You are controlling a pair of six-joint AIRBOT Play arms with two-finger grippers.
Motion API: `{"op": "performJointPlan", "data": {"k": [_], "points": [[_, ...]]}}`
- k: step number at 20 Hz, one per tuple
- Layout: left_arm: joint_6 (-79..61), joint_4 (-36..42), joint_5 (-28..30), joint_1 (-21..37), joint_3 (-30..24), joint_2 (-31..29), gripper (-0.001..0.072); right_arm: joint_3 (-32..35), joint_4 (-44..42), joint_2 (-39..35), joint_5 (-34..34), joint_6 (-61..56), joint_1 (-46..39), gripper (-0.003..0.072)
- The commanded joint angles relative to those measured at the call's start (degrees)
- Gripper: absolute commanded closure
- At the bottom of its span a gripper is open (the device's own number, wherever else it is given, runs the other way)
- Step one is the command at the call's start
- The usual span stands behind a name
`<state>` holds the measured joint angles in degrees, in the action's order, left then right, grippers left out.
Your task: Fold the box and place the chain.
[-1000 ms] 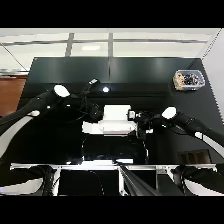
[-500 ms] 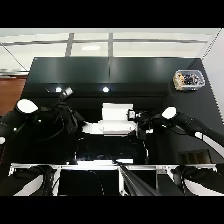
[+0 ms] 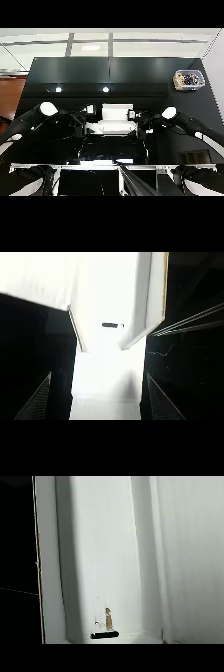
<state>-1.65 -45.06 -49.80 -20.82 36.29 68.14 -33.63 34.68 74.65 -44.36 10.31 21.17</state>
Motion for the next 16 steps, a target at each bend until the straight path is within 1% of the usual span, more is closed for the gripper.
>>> {"op": "performJointPlan", "data": {"k": [1,3,6,7,8,9,10,11,12,16], "points": [[-3.52,1.7,0.76,-1.22,1.31,3.8,0.0,0.0,-0.02,-0.04,0.0,0.0,0.04,0.0207],[-3.54,2.29,0.72,-1.95,1.31,3.85,0.0004,0.0,-0.02,-0.04,0.0,0.0,0.04,0.0207],[-3.54,2.71,1.51,-4.04,1.31,4.04,0.004,0.0,-0.02,-0.04,0.0,-0.02,0.04,0.0208],[-3.52,4.2,2.25,-4.57,1.29,4.17,0.0119,0.0,-0.02,-0.04,0.0,-0.02,0.04,0.0207],[-3.04,6.93,2.82,-4.57,1.31,4.44,0.0158,-0.02,-0.02,-0.04,0.0,0.0,0.04,0.0207],[-3.08,10.03,2.62,-4.57,1.31,4.48,0.0243,0.0,-0.02,-0.04,0.0,0.0,0.04,0.0207],[-3.08,10.6,1.95,-4.79,1.4,4.46,0.0362,0.0,0.02,-0.04,0.0,0.0,0.07,0.0207],[-3.08,9.55,1.66,-4.96,1.44,4.48,0.0505,0.0,0.02,-0.04,0.0,0.0,0.07,0.0207],[-3.06,8.46,1.6,-5.2,1.44,4.48,0.0555,0.0,0.02,-0.04,0.0,0.0,0.07,0.0207],[-2.84,8.83,2.25,-6.47,1.46,4.66,0.0553,0.0,0.02,-0.04,0.0,0.0,0.07,0.0207]]}}
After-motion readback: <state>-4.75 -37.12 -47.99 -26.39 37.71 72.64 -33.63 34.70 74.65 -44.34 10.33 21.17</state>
